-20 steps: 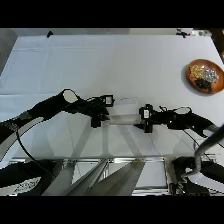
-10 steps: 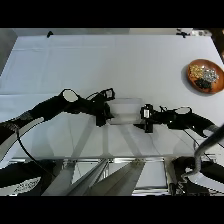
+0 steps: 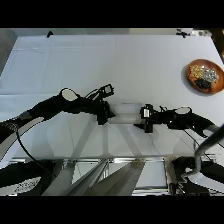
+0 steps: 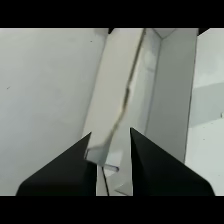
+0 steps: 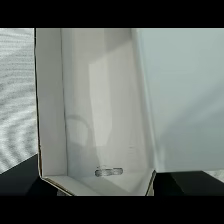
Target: Fold the box and place the chain.
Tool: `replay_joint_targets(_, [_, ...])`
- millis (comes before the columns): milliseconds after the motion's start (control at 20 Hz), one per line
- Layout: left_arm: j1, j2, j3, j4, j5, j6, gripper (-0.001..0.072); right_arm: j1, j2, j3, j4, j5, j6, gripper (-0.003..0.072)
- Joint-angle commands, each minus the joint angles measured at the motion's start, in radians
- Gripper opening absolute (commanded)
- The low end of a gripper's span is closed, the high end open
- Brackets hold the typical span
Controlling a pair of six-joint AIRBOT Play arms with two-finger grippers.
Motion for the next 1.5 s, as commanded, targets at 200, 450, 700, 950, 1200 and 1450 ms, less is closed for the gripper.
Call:
replay_joint_targets(200, [0.127,0.002,0.0,0.024,-0.016,-0.045,0.0297,0.001,0.0,0.001,-0.001,0.001,-0.002,0.0238])
replay_joint_targets(450, [0.2,0.008,0.0,0.245,-0.216,0.039,0.0342,0.001,0.0,0.001,-0.001,0.001,-0.002,0.0238])
replay_joint_targets(700, [0.13,0.006,-0.002,0.25,-0.231,0.241,0.0372,0.001,0.0,0.001,-0.001,0.001,-0.002,0.0238])
replay_joint_targets(950, [0.076,-0.01,-0.002,0.268,-0.154,0.262,0.0398,0.001,0.0,0.001,-0.001,0.001,-0.002,0.0238])
replay_joint_targets(1200, [0.039,-0.025,-0.002,0.255,-0.067,0.224,0.0397,0.001,0.0,0.001,-0.001,0.001,-0.002,0.0238])
replay_joint_targets(1450, [0.028,-0.025,-0.002,0.246,-0.047,0.151,0.0369,0.001,0.0,0.001,-0.001,0.001,-0.002,0.0238])
